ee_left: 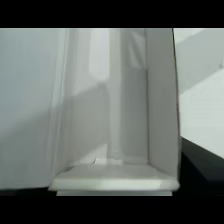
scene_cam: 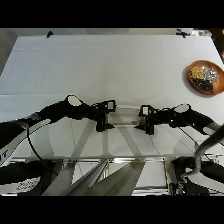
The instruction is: Fold the box and place the chain.
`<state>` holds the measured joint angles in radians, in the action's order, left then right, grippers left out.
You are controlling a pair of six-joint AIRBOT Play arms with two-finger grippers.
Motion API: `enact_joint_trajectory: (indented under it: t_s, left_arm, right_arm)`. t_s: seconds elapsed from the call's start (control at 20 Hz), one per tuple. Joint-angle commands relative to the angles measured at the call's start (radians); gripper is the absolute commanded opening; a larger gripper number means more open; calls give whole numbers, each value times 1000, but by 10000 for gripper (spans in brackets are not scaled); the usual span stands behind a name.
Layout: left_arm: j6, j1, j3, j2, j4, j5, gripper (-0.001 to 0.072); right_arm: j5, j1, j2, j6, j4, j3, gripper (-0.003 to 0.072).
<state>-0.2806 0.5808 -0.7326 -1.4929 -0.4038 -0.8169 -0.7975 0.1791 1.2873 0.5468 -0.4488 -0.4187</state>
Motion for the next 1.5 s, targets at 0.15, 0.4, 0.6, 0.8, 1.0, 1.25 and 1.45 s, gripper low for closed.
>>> enact_joint_trajectory:
  t_s: [0.15, 0.4, 0.6, 0.8, 1.0, 1.25, 1.45]
  left_arm:
    - [-15, -34, 3, 1, 6, 16, 701]
    - [-51, -67, 52, 28, 7, 5, 700]
    - [-93, -72, 67, 35, 27, 4, 698]
    - [-151, -72, 67, 35, 51, 5, 698]
    - [-158, -72, 66, 35, 53, 5, 698]
    - [-174, -65, 66, 35, 55, 6, 697]
    - [-183, -61, 66, 35, 48, -7, 618]
  right_arm:
    - [1, 0, 0, 0, 1, 0, 460]
    - [1, 0, 0, 0, 1, 0, 460]
    - [1, 0, 0, 0, 1, 0, 460]
    - [1, 0, 0, 0, 1, 0, 460]
    - [1, 0, 0, 0, 1, 0, 460]
    - [1, 0, 0, 0, 1, 0, 460]
    - [1, 0, 0, 0, 1, 0, 460]
